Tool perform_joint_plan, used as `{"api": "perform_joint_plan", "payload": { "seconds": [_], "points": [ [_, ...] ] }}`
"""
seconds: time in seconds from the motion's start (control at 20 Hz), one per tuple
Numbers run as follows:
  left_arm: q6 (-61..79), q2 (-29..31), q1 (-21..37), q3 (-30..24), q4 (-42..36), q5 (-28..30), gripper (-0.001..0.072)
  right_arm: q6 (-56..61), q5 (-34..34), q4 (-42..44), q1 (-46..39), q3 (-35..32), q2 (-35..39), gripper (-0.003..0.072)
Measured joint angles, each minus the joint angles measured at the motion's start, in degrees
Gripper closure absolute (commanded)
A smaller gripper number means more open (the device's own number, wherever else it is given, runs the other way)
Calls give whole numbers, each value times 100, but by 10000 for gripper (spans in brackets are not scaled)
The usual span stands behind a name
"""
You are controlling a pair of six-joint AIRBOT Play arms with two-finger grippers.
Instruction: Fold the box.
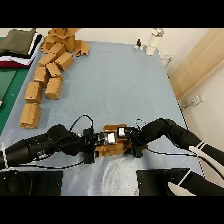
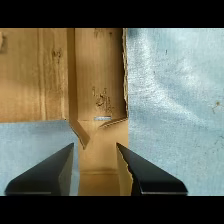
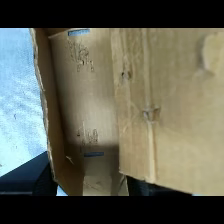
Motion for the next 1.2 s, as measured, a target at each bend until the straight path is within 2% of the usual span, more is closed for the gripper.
{"api": "perform_joint_plan", "payload": {
  "seconds": [0.05,0.1,0.4,0.45,0.5,0.55,1.05,1.15,1.2],
  "points": [
    [0,0,0,0,-20,-17,458,0,0,0,0,0,0,185],
    [2,0,0,-2,-46,-33,477,-2,0,-2,0,-2,0,185],
    [22,0,0,-151,-249,-461,480,-2,0,0,0,0,0,185],
    [22,0,-7,-184,-273,-577,509,-2,0,0,0,-2,0,185],
    [24,0,-7,-208,-302,-662,623,-2,0,-2,0,-2,0,185],
    [33,0,-7,-225,-332,-723,631,-2,0,0,0,-2,0,185],
    [173,4,-11,-278,-531,-494,624,-2,2,0,0,-2,0,185],
    [197,20,-11,-278,-542,-457,460,-2,2,0,0,-2,0,185],
    [197,31,-11,-278,-542,-455,472,0,2,0,0,0,0,185]
  ]
}}
